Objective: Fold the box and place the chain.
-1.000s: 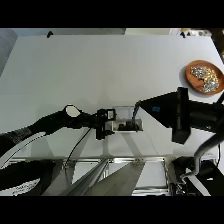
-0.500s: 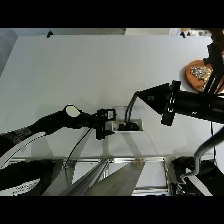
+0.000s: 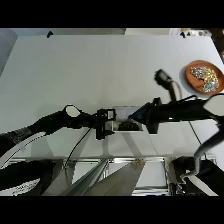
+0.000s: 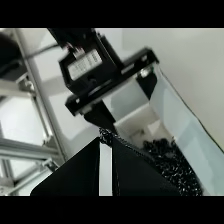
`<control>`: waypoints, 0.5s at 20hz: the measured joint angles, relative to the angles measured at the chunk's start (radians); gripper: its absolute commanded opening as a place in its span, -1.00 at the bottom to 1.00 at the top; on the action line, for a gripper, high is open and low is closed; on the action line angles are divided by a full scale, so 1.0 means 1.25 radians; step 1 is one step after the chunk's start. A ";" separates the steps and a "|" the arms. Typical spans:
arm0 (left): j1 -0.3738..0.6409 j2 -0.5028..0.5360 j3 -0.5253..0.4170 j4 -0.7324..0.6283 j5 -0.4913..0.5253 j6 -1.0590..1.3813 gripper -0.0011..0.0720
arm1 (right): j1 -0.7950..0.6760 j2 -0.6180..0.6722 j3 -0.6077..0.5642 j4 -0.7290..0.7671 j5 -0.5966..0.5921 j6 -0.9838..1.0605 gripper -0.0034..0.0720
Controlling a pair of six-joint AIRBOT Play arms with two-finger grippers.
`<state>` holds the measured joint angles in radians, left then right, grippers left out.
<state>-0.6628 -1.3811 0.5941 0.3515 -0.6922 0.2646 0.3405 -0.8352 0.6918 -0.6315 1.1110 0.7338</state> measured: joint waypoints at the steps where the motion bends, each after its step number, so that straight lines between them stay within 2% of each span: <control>1: 0.000 0.000 0.000 0.000 0.000 0.000 -0.12 | 0.017 -0.031 -0.002 -0.011 -0.010 0.000 -0.84; 6: 0.000 0.000 0.000 0.000 0.000 0.000 -0.12 | 0.100 -0.167 -0.007 -0.034 -0.059 0.001 -0.82; 8: 0.000 0.000 0.000 0.000 0.000 0.000 -0.12 | 0.117 -0.193 -0.007 -0.039 -0.083 0.006 -0.49; 9: 0.000 0.000 0.000 0.000 0.000 0.000 -0.12 | 0.120 -0.201 -0.007 -0.047 -0.097 0.019 -0.41; 10: 0.000 0.000 0.000 0.000 0.000 0.000 -0.12 | 0.121 -0.207 -0.007 -0.058 -0.110 0.031 -0.41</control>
<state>-0.6628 -1.3811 0.5941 0.3515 -0.6926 0.2646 0.4915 -1.0935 0.6827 -0.7036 0.9737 0.7731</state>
